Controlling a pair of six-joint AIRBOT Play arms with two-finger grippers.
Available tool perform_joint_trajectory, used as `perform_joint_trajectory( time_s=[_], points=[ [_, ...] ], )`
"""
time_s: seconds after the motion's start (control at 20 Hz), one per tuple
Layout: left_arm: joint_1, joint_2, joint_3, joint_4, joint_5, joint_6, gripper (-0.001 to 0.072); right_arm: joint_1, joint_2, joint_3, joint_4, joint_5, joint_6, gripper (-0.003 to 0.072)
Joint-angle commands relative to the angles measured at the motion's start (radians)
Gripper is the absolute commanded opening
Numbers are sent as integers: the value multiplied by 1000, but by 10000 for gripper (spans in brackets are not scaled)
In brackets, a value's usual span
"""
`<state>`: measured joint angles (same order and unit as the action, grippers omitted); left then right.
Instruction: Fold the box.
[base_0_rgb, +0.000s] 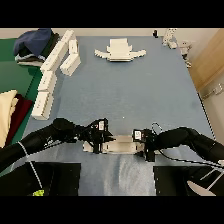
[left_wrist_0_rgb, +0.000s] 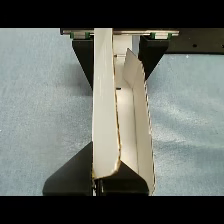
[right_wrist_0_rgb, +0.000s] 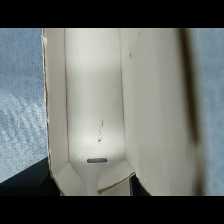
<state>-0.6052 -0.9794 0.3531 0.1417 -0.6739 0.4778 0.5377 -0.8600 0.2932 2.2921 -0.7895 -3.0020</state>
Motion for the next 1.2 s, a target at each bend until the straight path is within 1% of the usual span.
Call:
perform_joint_trajectory(
  time_s=[0.0, 1.15],
  points=[
    [0, 0, 0, 0, 1, 0, 14, 0, 1, 1, -7, 11, 0, 570],
    [0, 0, 0, -7, -14, 0, 15, 0, 1, 1, -8, 11, 0, 569]
  ],
)
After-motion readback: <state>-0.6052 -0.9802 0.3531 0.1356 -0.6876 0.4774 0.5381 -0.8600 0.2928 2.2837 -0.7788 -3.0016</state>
